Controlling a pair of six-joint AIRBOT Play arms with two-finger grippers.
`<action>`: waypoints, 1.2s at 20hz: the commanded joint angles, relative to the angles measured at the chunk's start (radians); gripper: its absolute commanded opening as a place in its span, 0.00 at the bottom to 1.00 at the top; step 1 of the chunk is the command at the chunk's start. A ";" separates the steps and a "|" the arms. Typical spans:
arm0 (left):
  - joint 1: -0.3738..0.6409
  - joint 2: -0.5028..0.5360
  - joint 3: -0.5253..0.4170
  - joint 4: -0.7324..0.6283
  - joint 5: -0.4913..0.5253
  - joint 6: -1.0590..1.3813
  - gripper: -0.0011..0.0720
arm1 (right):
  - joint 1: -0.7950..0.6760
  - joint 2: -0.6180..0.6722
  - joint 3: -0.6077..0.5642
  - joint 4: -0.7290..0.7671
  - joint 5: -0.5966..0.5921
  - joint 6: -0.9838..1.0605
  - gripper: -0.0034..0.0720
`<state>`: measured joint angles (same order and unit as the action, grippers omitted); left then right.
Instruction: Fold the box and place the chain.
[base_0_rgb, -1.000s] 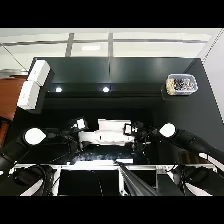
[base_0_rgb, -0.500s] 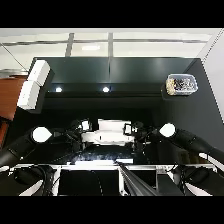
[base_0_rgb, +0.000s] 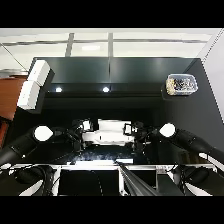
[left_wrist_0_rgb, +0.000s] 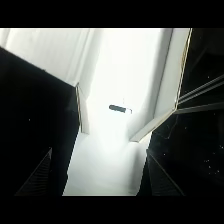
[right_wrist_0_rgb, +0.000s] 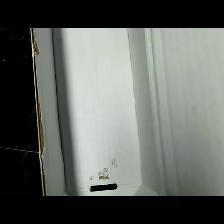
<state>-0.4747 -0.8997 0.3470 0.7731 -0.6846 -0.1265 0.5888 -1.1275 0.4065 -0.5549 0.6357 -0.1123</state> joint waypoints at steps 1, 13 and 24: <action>-0.008 -0.019 0.031 0.004 -0.016 0.021 0.94 | 0.000 0.000 0.000 0.000 0.000 0.000 0.47; -0.094 -0.103 0.060 0.015 0.045 0.077 0.70 | 0.000 0.000 0.000 0.000 0.000 0.000 0.47; -0.122 -0.103 0.066 0.030 -0.010 0.074 0.37 | 0.000 0.000 0.000 0.000 0.000 0.000 0.47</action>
<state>-0.5907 -1.0023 0.4118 0.8051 -0.6655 -0.0521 0.5888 -1.1275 0.4065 -0.5552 0.6357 -0.1123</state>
